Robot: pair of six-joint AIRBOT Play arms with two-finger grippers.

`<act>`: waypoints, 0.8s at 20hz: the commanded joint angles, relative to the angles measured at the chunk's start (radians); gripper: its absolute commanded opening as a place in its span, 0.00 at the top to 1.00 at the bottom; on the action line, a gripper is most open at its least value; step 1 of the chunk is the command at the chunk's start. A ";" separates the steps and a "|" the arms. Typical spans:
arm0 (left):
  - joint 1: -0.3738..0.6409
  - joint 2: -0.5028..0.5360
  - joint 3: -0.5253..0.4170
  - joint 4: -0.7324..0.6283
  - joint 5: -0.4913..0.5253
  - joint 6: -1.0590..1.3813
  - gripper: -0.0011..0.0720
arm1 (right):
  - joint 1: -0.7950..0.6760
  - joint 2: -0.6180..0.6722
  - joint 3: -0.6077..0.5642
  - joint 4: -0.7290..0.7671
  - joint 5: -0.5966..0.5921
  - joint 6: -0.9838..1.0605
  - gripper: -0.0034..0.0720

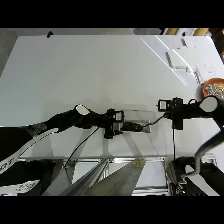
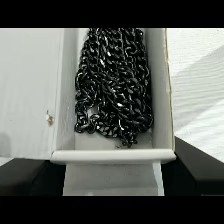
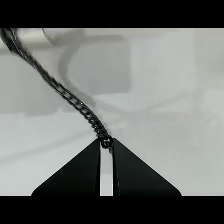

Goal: Fold the box and place the chain.

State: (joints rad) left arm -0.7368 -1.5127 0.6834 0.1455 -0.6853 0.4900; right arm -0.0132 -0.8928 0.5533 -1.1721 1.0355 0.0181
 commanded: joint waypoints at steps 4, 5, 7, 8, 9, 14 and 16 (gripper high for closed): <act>0.000 0.001 0.001 0.000 0.000 0.000 0.61 | 0.071 0.233 0.001 0.328 0.128 0.065 0.93; 0.000 0.001 0.001 0.000 0.000 0.000 0.61 | 0.103 0.247 0.001 0.353 0.137 0.065 0.93; 0.000 0.000 0.001 0.000 0.000 0.000 0.61 | 0.171 0.253 0.001 0.406 0.139 0.065 0.93; 0.000 0.001 0.001 0.000 0.000 0.000 0.61 | 0.207 0.253 0.001 0.433 0.129 0.065 0.93; 0.000 0.001 0.001 0.000 0.000 0.000 0.61 | 0.239 0.252 0.001 0.459 0.114 0.065 0.93; 0.000 0.001 0.001 0.000 0.000 0.000 0.61 | 0.383 0.239 0.001 0.506 -0.063 0.085 0.93; 0.000 0.001 0.001 0.000 0.000 0.000 0.61 | 0.418 0.206 0.001 0.506 -0.126 0.110 0.93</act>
